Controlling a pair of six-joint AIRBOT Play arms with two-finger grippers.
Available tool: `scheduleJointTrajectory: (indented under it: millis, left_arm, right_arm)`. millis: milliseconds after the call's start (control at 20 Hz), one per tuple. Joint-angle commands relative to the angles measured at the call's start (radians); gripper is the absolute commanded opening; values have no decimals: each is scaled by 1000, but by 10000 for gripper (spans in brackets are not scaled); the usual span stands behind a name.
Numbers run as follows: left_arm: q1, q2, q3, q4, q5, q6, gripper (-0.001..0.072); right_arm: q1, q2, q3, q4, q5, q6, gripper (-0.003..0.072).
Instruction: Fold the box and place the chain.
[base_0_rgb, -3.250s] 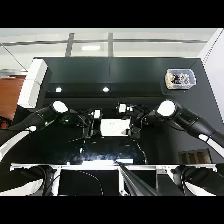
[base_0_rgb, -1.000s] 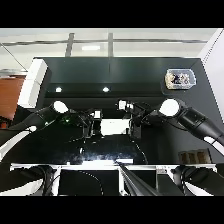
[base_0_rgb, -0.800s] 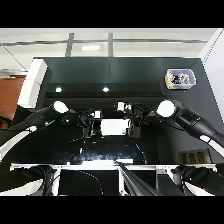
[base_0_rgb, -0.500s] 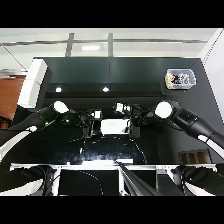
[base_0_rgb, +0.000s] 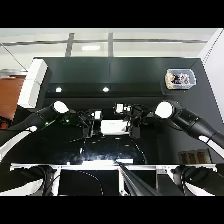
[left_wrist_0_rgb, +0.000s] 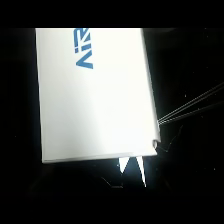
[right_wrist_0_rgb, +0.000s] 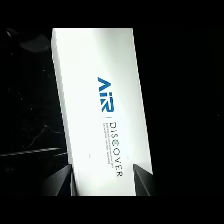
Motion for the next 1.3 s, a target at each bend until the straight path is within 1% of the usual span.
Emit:
scheduleJointTrajectory:
  millis: [0,600,1250]
  left_arm:
    - [0,0,0,0,1,0,507]
    - [0,0,0,0,1,0,507]
    - [0,0,0,0,1,0,507]
  right_arm:
    - [0,10,1,1,2,5,300]
    - [0,18,32,0,3,26,301]
    - [0,17,32,-26,-3,45,298]
